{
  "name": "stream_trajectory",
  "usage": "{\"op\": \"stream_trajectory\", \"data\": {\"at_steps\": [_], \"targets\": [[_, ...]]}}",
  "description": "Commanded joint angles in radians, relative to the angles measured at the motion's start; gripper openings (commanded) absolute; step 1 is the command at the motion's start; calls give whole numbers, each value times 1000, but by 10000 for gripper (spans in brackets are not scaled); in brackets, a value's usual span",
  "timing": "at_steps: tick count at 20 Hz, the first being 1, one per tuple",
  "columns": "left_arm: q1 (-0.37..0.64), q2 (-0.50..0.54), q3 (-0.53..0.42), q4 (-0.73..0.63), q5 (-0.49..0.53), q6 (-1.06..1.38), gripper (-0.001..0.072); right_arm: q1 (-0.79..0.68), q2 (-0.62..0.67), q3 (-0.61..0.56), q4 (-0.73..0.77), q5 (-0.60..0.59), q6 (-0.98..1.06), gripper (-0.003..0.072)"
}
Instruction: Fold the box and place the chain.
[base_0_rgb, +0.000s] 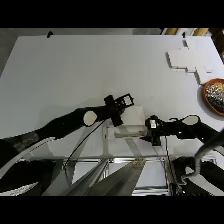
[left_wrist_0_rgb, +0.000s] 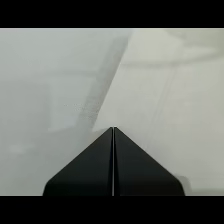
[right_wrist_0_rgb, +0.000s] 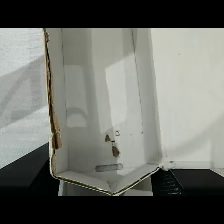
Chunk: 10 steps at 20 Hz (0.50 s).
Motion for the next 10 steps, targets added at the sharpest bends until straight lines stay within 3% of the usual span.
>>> {"op": "stream_trajectory", "data": {"at_steps": [1,5,10], "targets": [[56,104,1,51,-243,-6,4,0,1,0,0,0,0,274],[177,161,-3,154,-649,-6,6,0,1,0,0,0,0,274],[202,155,-54,129,-663,48,7,0,1,0,0,0,0,274]]}}
